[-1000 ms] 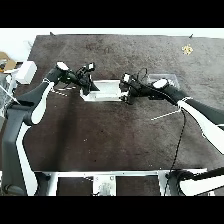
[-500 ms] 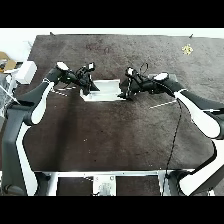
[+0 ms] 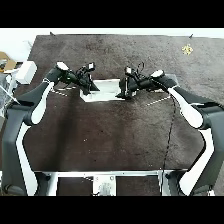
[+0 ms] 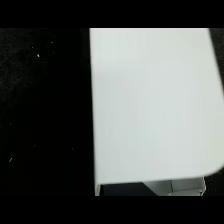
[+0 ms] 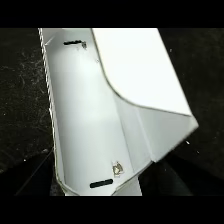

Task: Fold the box and place the chain.

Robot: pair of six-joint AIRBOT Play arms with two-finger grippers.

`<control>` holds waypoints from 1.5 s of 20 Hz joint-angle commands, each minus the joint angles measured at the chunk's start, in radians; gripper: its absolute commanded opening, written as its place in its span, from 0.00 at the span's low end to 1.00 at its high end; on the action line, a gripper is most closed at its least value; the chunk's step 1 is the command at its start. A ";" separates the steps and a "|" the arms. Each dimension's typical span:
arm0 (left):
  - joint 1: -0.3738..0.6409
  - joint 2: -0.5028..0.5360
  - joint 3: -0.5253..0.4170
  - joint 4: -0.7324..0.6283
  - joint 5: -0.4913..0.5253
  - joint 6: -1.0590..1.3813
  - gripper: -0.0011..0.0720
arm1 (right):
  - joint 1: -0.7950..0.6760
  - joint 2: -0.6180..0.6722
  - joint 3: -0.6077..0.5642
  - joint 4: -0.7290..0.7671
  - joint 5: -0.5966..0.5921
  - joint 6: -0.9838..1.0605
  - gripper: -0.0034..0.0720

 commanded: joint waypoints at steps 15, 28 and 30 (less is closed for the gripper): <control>0.000 0.000 0.000 -0.002 -0.001 0.001 0.03 | 0.035 -0.125 0.130 -0.055 0.085 0.027 0.89; 0.000 0.000 0.000 -0.003 -0.002 0.001 0.03 | 0.035 -0.125 0.129 -0.096 0.098 0.027 0.80; 0.000 0.000 0.000 -0.003 -0.002 0.000 0.03 | 0.035 -0.125 0.129 -0.095 0.091 0.027 0.80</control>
